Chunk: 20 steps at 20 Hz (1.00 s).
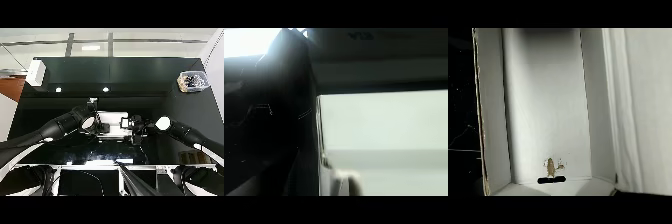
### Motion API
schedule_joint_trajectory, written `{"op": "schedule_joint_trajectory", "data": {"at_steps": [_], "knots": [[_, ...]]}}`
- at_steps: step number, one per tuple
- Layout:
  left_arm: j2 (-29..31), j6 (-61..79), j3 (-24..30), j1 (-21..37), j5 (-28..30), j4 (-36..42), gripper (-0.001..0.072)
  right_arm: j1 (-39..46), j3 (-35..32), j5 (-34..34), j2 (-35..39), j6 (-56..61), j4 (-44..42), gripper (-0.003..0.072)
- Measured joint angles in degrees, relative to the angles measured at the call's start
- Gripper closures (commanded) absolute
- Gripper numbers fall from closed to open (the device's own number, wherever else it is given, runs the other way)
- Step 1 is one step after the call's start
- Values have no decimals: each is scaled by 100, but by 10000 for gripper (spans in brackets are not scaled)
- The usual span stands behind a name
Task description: Fold the box and place the chain.
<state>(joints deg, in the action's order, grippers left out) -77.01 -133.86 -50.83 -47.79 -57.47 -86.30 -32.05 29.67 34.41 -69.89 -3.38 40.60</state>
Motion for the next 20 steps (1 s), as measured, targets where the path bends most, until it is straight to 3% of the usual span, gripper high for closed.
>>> {"op": "schedule_joint_trajectory", "data": {"at_steps": [6,7,9,11,12,16,17,19,20], "knots": [[-166,-219,-103,0,28,-22,386,0,0,0,2,-2,0,212],[-216,-245,-149,0,26,-33,449,0,0,-2,2,0,-2,212],[-284,-260,-212,0,-7,-44,473,0,0,-2,2,-2,0,211],[-323,-267,-251,0,-39,-66,653,0,0,-2,2,0,-2,212],[-334,-271,-258,0,-68,-76,680,0,0,-7,2,-4,2,211],[-356,-273,-284,0,-59,-57,678,2,0,-9,7,-2,4,212],[-361,-273,-295,0,-57,-46,642,0,-2,-9,7,-2,2,211],[-363,-282,-343,0,-7,-24,311,2,0,-9,7,2,2,211],[-363,-282,-396,4,26,-9,264,0,0,-9,7,-2,4,211]]}}
